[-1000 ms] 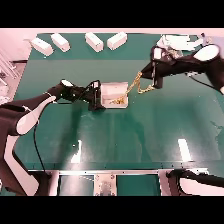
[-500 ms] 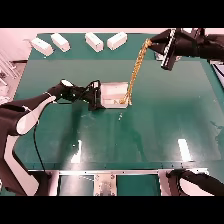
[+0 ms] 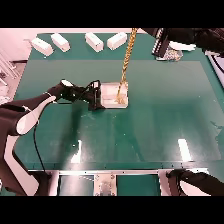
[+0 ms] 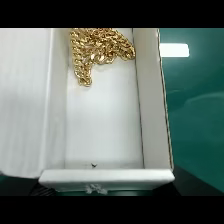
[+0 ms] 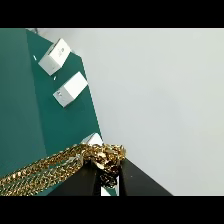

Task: Fold the box and place the chain.

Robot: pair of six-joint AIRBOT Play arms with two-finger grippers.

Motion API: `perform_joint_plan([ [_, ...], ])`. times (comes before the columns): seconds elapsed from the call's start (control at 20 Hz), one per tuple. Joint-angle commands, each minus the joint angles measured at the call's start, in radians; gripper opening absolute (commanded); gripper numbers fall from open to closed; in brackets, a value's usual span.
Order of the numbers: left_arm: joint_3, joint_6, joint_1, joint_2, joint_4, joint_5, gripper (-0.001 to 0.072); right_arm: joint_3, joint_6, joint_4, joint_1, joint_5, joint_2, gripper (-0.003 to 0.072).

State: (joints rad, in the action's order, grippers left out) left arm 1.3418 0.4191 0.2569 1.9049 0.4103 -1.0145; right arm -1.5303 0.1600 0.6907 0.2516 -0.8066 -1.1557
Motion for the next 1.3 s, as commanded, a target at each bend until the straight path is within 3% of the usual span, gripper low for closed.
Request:
perform_joint_plan([
  [0.0,0.000,0.000,0.000,0.000,0.000,0.000,0.0470,-0.013,-0.011,0.000,0.017,0.026,-0.006,0.0004],
  [0.25,0.000,0.000,0.000,0.000,0.000,0.000,0.0470,-0.010,-0.111,0.000,0.021,0.006,-0.048,0.0004],
  [0.45,0.000,0.000,0.000,0.000,0.000,0.000,0.0470,0.012,-0.214,0.000,0.021,-0.114,-0.113,0.0004],
  [0.85,0.000,0.000,0.000,0.000,0.000,0.000,0.0470,0.279,-0.238,-0.051,0.021,-0.145,-0.219,0.0004],
  [1.25,0.000,0.000,0.000,0.000,0.000,0.000,0.0470,0.312,-0.239,-0.080,0.044,-0.161,-0.453,0.0004],
])
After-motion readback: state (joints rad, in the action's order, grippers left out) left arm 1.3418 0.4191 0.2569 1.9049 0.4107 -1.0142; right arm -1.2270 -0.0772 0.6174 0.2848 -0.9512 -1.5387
